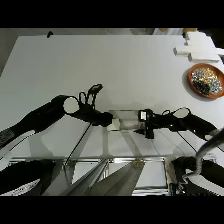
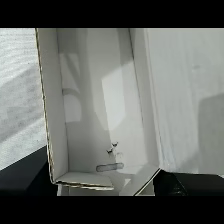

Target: Fold the box and place the chain.

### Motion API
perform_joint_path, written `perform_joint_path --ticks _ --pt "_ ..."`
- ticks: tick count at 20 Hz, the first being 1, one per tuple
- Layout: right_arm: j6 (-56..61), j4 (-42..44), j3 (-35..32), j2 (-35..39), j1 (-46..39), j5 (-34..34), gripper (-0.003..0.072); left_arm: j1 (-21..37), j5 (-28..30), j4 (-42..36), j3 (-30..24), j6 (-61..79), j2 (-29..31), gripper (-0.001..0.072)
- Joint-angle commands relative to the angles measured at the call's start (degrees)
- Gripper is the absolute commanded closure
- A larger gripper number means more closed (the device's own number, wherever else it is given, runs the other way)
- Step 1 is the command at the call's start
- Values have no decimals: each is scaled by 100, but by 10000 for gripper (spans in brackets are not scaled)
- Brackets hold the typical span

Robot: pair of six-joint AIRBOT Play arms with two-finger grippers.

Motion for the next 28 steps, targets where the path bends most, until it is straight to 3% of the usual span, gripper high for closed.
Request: perform_joint_path --ticks 1,14,24,28 --pt "2 2 2 4 0 0 367 -153 -15 304 105 -376 -26 436" --pt "2 2 2 4 0 0 367 -745 -339 1362 831 -1687 -531 437" --pt "4 2 2 4 0 2 367 -1161 -1224 2096 1578 -2951 -1189 438" --pt "4 2 2 4 0 0 367 -1185 -1340 2610 1611 -3746 -1209 438"
